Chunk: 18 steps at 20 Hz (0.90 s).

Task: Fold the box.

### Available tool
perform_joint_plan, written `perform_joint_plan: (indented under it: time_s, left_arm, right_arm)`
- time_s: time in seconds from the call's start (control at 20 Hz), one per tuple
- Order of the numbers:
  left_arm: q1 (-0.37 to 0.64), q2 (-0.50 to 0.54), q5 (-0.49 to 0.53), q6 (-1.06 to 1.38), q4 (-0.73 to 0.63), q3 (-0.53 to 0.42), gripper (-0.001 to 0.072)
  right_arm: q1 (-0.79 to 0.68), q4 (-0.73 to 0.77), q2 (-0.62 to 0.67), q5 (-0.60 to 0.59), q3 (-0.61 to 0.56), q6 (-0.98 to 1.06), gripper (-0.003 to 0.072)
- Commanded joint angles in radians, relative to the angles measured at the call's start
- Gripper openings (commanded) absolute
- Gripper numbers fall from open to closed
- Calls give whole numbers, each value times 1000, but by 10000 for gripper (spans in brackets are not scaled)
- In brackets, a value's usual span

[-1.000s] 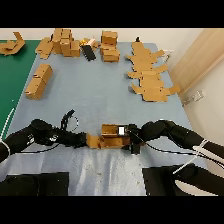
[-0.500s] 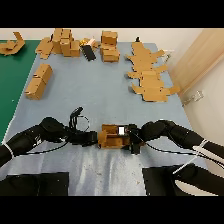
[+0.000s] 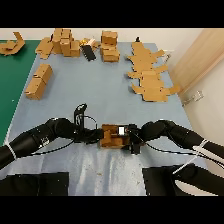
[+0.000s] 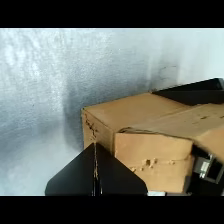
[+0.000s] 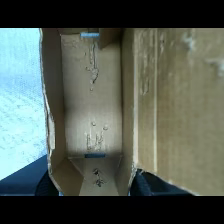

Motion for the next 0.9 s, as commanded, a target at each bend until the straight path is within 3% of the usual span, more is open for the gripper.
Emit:
perform_joint_plan:
  time_s: [0.0, 0.5, 0.55, 0.6, 0.85]
  left_arm:
    - [-69, 0, -30, -242, 261, 75, 12]
    - [-36, 0, -150, -168, 269, 82, 16]
    - [-36, 0, -148, -150, 257, 82, 147]
    - [-36, 0, -150, -148, 244, 82, 338]
    - [-36, 1, -185, -142, 237, 83, 349]
  right_arm:
    - [1, 0, 0, 0, 1, 0, 497]
    - [1, 0, 0, 0, 1, 0, 497]
    - [1, 0, 0, 0, 1, 0, 497]
    - [1, 0, 0, 0, 1, 0, 497]
    - [1, 0, 0, 0, 1, 0, 497]
